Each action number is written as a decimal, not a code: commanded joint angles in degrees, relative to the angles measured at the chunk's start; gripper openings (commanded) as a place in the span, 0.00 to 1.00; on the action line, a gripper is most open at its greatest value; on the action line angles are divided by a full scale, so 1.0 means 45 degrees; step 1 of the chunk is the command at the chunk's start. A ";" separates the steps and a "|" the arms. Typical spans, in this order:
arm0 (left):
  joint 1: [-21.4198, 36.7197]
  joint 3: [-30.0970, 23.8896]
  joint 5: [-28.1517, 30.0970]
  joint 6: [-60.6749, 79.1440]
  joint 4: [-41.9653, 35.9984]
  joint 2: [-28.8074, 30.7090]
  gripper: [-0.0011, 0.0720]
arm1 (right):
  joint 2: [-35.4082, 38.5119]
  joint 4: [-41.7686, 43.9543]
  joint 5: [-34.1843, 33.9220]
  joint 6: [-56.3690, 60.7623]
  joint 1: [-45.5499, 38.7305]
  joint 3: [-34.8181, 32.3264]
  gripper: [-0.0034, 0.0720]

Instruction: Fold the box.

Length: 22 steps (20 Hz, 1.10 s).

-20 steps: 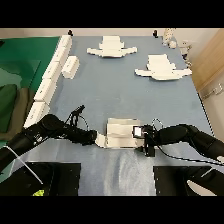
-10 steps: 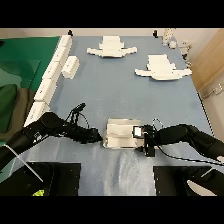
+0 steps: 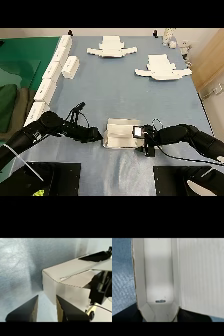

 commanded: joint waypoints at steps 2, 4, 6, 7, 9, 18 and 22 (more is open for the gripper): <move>-0.0549 0.0063 0.0010 0.0471 -0.1331 0.0010 0.47 | 0.0015 0.0005 0.0005 0.0005 0.0000 0.0010 0.73; -0.1370 0.0364 0.0495 0.0102 -0.1311 0.0005 0.47 | 0.0015 0.0005 0.0005 0.0000 0.0000 0.0010 0.73; -0.2278 0.0753 0.1117 -0.1389 -0.0223 -0.0010 0.47 | 0.0015 0.0005 0.0005 0.0000 0.0000 0.0010 0.73; -0.2735 0.0996 0.1345 -0.2565 0.0850 -0.0039 0.47 | 0.0015 0.0005 0.0005 0.0000 0.0000 0.0010 0.73; -0.3609 0.1540 0.1418 -0.4823 0.3007 -0.0219 0.47 | 0.0015 0.0005 0.0005 0.0000 0.0000 0.0010 0.73; -0.6805 0.5139 -0.0957 -1.1987 0.9253 -0.3157 0.47 | 0.0015 0.0005 0.0005 0.0000 0.0000 0.0010 0.73; -0.7679 0.6445 -0.2385 -1.4698 1.0938 -0.4469 0.47 | 0.0015 0.0005 0.0005 0.0000 0.0000 0.0010 0.73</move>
